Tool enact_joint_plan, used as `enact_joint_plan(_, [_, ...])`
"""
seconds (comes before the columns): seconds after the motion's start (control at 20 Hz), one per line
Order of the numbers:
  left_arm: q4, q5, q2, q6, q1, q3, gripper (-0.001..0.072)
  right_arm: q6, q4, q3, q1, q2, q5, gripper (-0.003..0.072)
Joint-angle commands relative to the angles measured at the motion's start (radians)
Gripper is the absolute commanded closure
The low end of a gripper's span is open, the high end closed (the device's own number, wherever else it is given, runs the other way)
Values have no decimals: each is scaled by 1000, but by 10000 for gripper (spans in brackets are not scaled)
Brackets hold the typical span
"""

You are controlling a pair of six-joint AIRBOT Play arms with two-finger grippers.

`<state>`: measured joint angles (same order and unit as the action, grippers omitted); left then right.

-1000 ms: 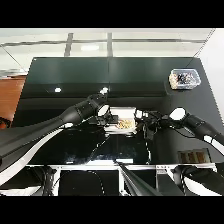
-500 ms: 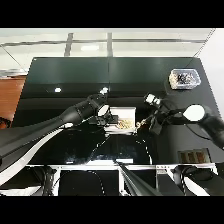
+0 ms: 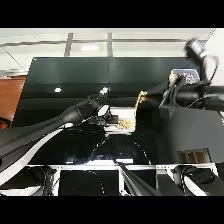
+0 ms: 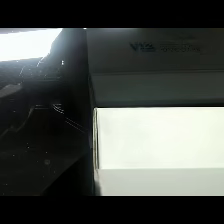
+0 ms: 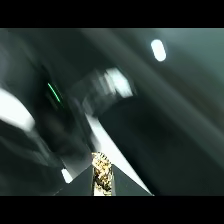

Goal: Fold the box and place the chain.

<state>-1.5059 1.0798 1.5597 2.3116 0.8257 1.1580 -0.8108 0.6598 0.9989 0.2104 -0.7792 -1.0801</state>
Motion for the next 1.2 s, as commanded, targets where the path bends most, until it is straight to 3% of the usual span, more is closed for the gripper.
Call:
enact_joint_plan(0.0, [0, 0, 0, 0, 0, 1, 681, -19, -165, 78, 0, 6, 45, 674])
enact_joint_plan(0.2, [0, -1, 0, 0, 0, 1, 681, -64, -79, 61, 0, -27, -20, 673])
enact_joint_plan(0.3, [0, -1, 0, 0, 0, 1, 681, -72, -111, -5, 11, -62, -63, 673])
enact_joint_plan(0.5, [0, -1, 0, 0, 0, 1, 681, -80, -106, -193, 37, -143, 5, 672])
enact_joint_plan(0.65, [0, -2, 0, 0, 0, 1, 681, -99, -76, -259, 36, -179, 30, 670])
enact_joint_plan(0.7, [0, -2, 0, 0, 0, 1, 681, -99, -63, -262, 36, -181, 29, 580])
enact_joint_plan(0.75, [0, -2, 0, 0, 0, 1, 680, -99, -58, -262, 34, -180, 27, 394])
enact_joint_plan(1.15, [-1, -2, 0, 0, 0, 1, 681, -98, 106, -240, -252, -167, -151, 378])
